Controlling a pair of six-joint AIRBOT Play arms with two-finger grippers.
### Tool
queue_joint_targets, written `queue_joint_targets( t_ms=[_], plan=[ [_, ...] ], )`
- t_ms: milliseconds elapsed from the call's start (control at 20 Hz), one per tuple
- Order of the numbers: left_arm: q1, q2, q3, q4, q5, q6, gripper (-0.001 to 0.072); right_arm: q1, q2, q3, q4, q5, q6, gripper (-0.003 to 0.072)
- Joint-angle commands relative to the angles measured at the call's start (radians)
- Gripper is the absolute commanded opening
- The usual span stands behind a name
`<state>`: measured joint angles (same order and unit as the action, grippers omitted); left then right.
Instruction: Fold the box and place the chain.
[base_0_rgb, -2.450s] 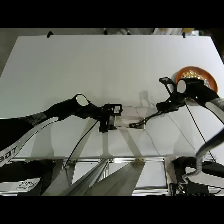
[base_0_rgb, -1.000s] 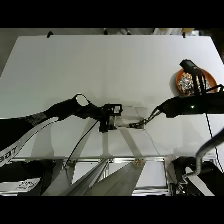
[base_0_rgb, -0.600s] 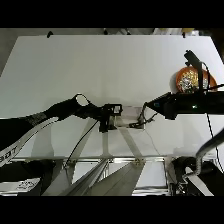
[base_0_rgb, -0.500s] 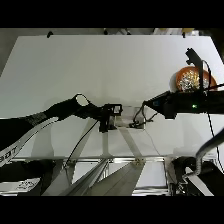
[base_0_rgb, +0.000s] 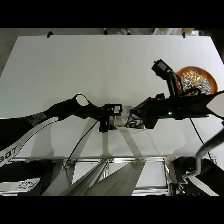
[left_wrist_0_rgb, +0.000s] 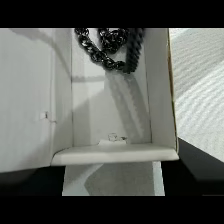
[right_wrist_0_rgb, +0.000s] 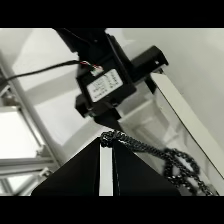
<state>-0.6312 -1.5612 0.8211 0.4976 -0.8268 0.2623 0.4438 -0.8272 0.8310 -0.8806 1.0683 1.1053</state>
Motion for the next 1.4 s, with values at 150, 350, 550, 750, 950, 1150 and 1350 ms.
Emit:
queue_joint_targets(
  t_ms=[150, 350, 550, 750, 950, 1150, 1350],
  plan=[
    [0.0, 0.0, 0.0, 0.0, 0.0, 0.0, 0.0256, 0.041, -0.101, -0.002, -0.092, -0.036, 0.05, 0.0015],
    [0.0, 0.0, 0.0, 0.0, 0.0, 0.0, 0.0256, 0.041, -0.128, -0.009, -0.092, -0.02, 0.05, 0.0015],
    [0.0, 0.0, 0.0, 0.0, 0.0, 0.0, 0.0256, 0.041, -0.141, -0.009, -0.092, -0.007, 0.047, 0.0073],
    [0.0, 0.0, 0.0, 0.0, 0.0, 0.0, 0.0256, 0.041, -0.139, 0.003, -0.057, 0.0, 0.047, 0.0206],
    [0.0, 0.0, 0.0, 0.0, 0.0, 0.0, 0.0256, 0.04, -0.135, 0.116, -0.232, 0.104, 0.046, 0.0198],
    [0.0, 0.0, 0.0, 0.0, 0.0, 0.0, 0.0256, 0.04, -0.112, 0.133, -0.469, 0.214, 0.046, 0.0091],
    [0.0, 0.0, 0.0, 0.0, 0.0, 0.0, 0.0256, 0.04, -0.111, 0.133, -0.558, 0.295, 0.045, 0.0014]
  ],
)
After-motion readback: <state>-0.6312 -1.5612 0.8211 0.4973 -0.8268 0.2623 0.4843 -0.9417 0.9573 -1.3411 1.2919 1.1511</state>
